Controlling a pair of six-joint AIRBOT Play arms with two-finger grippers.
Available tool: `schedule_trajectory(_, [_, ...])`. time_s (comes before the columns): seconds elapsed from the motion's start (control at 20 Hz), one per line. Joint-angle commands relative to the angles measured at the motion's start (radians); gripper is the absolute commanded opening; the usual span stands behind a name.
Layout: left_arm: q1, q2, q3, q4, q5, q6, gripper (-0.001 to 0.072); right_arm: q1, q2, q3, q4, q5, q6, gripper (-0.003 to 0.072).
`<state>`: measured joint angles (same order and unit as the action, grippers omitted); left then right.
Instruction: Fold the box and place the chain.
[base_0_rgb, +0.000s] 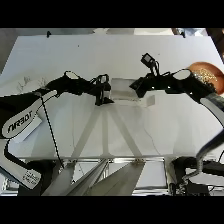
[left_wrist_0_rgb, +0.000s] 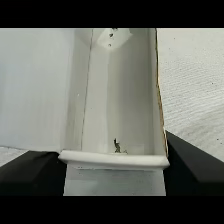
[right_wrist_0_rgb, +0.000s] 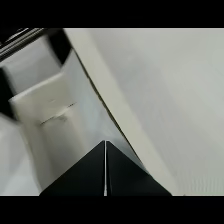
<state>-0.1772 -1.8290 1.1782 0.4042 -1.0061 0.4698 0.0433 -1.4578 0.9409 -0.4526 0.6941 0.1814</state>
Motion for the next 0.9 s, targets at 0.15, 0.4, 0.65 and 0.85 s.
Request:
schedule_trajectory(0.15, [0.001, 0.0, 0.0, 0.001, 0.0, 0.001, 0.0019, 0.034, -0.137, 0.001, 0.064, -0.219, 0.055, 0.0003])
schedule_trajectory(0.4, [0.001, 0.0, 0.0, 0.001, 0.0, 0.0, 0.0019, 0.033, -0.092, 0.002, 0.065, -0.17, 0.054, 0.0003])
schedule_trajectory(0.65, [0.001, 0.0, 0.0, 0.0, 0.0, 0.001, 0.0019, 0.033, 0.08, 0.002, -0.043, -0.098, 0.042, 0.0003])
schedule_trajectory(0.85, [0.001, 0.0, 0.0, 0.0, 0.0, 0.001, 0.0019, 0.002, 0.208, 0.002, -0.417, 0.066, 0.14, 0.0003])
